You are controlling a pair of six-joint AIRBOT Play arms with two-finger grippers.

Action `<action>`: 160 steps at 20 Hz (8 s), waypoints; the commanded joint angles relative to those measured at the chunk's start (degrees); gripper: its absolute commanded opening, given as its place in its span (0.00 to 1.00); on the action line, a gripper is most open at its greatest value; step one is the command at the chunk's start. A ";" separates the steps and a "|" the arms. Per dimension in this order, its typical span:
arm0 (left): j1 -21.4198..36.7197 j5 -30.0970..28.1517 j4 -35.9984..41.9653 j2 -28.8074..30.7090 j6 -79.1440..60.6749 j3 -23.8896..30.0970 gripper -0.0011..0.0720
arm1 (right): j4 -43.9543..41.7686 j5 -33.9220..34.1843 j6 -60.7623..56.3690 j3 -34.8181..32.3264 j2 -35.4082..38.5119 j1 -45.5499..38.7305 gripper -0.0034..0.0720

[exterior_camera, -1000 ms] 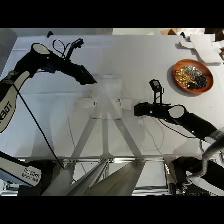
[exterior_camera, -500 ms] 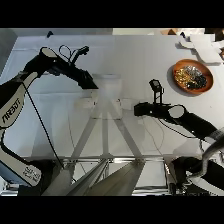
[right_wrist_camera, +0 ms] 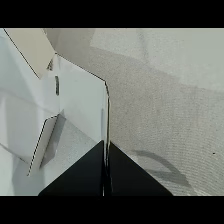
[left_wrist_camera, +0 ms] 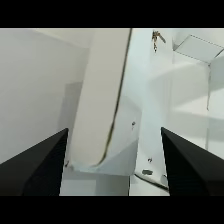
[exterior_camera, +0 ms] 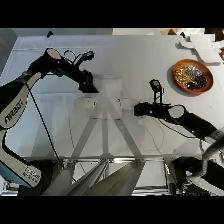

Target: Fold the box and place the chain.

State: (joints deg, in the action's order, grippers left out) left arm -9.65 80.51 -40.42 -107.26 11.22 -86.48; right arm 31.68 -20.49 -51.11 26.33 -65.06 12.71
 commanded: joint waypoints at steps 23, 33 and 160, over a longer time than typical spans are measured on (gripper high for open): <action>-0.46 -1.38 3.54 -0.04 -10.19 4.52 0.02 | 0.00 0.00 0.00 0.00 0.00 0.07 0.05; -0.46 -1.38 3.56 -0.04 -9.70 4.52 0.03 | 0.00 0.00 0.00 0.00 0.00 0.07 0.05; -8.31 -18.14 5.90 7.19 -21.68 19.56 0.03 | -5.05 -32.26 86.49 3.04 1.33 -15.74 0.90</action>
State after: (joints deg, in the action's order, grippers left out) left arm -17.91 62.39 -34.50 -100.03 -10.46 -66.96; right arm 30.70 -56.53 29.34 31.51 -60.10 -3.92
